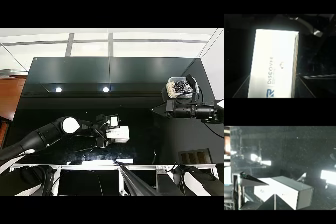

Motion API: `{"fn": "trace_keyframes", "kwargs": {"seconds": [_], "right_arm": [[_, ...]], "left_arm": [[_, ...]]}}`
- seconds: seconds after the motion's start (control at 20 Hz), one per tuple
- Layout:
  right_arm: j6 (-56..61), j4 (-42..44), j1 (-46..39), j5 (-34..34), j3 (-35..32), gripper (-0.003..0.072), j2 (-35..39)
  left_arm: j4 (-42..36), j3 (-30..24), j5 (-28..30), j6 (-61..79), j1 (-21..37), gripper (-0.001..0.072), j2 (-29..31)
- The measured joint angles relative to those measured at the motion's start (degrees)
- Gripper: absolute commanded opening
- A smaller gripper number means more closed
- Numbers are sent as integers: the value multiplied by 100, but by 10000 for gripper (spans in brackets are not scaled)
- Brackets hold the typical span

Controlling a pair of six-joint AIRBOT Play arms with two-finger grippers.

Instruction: Fold the box and place the chain.

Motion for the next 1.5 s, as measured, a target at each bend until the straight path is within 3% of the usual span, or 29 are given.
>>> {"fn": "trace_keyframes", "kwargs": {"seconds": [0.35, 0.75, 0.8, 0.9, 0.95, 1.1, 1.3, 1.5], "right_arm": [[0, 0, 0, 0, 0, 24, -2], [-2, 0, 0, -2, 0, 24, 0], [0, -2, 0, -2, 0, 24, 0], [0, 0, 0, -2, 0, 24, 0], [0, -2, 0, -4, 0, 24, 0], [0, 0, 0, -4, 0, 23, 0], [0, 0, 0, -4, 0, 24, 0], [2, 4, 2, -4, 0, 24, 0]], "left_arm": [[-2, 0, 90, 2, 0, 710, -42], [-2, 0, -59, -37, -9, 684, -522], [-2, 0, -57, -68, -9, 623, -562], [0, 17, -52, -188, -9, 331, -605], [9, 48, -68, -286, -7, 285, -621], [258, 260, -267, -774, 87, 285, -643], [1252, 809, -990, -2006, 811, 284, -651], [2094, 1412, -1513, -2881, 2404, 285, -667]]}}
